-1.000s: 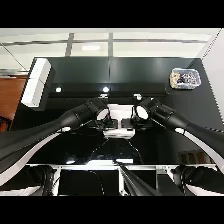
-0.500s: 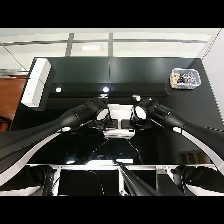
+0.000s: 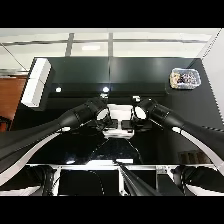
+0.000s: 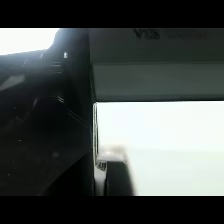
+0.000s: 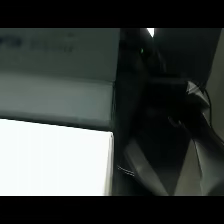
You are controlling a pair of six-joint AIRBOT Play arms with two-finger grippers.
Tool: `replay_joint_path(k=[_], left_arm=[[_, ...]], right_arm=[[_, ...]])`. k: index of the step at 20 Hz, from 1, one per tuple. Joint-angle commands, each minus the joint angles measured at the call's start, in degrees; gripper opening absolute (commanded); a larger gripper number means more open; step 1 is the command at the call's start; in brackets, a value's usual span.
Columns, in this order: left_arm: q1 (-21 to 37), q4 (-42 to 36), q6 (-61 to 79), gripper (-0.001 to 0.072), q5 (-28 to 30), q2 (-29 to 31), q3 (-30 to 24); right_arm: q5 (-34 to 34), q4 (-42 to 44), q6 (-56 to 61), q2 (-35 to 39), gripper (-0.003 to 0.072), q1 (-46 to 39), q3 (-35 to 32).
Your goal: Fold the box and place the chain.
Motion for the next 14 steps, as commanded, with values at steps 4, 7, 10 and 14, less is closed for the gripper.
replay_joint_path(k=[4,7,10,14], left_arm=[[0.0,-0.2,-0.3,0.0026,0.1,0.0,0.0],[0.0,-0.2,-0.3,0.0026,0.0,0.0,0.0],[0.0,-0.2,-0.3,0.0026,0.0,0.0,0.0],[0.0,-0.2,-0.3,0.0026,0.0,0.0,0.0]], right_arm=[[4.5,-0.4,-4.1,0.7,0.0448,-1.4,2.2],[7.2,-2.4,-7.7,4.1,0.0447,-1.8,4.9],[7.7,-7.7,-9.0,10.6,0.0447,-1.8,7.1],[9.4,-24.4,-10.7,20.5,0.0447,-4.5,8.3]])
